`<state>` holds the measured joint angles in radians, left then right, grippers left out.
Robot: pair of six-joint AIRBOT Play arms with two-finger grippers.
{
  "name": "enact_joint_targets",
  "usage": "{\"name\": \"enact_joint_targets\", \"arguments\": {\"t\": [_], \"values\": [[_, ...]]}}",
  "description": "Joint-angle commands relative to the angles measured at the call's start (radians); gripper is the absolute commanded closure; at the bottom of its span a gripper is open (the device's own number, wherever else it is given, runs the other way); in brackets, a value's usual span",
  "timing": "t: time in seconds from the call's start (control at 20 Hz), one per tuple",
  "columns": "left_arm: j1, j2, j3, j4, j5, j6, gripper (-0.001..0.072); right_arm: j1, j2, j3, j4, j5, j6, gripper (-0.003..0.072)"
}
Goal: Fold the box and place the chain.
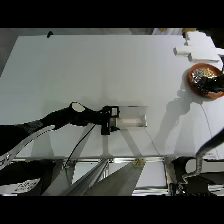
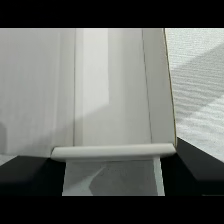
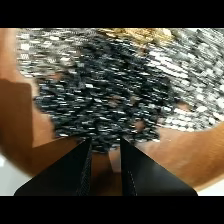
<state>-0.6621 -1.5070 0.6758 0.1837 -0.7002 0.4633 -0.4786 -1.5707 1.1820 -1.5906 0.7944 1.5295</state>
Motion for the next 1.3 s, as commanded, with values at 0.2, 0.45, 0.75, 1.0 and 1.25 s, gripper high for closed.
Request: {"name": "enact_joint_targets", "arguments": {"t": [0.2,0.45,0.75,1.0,1.25], "values": [[0.000,0.000,0.000,0.000,0.000,0.000,0.0677,-0.036,-0.017,0.000,0.017,-0.014,0.014,0.0510],[0.000,0.000,0.000,0.000,0.000,0.000,0.0677,-0.036,-0.068,0.000,0.040,-0.045,0.015,0.0510],[0.000,0.000,0.000,0.000,0.000,0.000,0.0677,-0.036,-0.081,0.000,0.058,-0.055,0.019,0.0668],[0.000,0.000,0.000,0.000,0.000,0.000,0.0677,-0.036,0.012,0.000,0.049,-0.003,0.000,0.0677],[0.000,0.000,0.000,0.000,0.000,0.000,0.0677,-0.036,0.245,0.000,0.052,0.115,-0.100,0.0676]]}}
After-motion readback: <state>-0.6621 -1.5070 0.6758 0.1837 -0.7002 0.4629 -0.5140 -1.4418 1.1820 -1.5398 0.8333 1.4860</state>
